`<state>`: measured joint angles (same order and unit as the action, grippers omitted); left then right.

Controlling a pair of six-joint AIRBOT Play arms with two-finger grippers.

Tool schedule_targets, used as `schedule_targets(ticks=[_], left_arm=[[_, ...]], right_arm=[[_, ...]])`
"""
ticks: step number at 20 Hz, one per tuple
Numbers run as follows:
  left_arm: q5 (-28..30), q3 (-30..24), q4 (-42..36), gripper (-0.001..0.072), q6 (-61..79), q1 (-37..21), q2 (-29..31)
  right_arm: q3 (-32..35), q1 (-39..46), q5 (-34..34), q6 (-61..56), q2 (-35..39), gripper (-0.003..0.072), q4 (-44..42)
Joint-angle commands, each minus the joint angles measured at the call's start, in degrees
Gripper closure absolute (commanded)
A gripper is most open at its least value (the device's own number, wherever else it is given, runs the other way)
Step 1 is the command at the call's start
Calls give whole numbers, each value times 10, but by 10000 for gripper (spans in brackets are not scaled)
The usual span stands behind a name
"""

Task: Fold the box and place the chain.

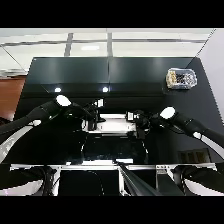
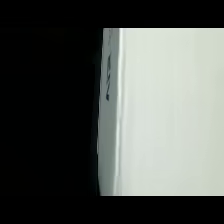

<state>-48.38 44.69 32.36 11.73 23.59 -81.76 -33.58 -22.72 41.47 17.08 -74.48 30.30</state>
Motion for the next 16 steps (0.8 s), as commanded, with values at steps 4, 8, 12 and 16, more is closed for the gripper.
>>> schedule_targets(ticks=[4,8,12,16], left_arm=[[1,0,0,684,0,0,0],[1,0,0,683,0,0,0],[1,0,0,683,0,0,0],[1,0,0,684,0,0,0]], right_arm=[[-1,-2,-6,-6,-1,56,4],[-1,-4,-8,-8,-1,58,4],[-1,-6,-13,-14,-2,58,11],[-1,-10,-15,-15,-2,64,14]])
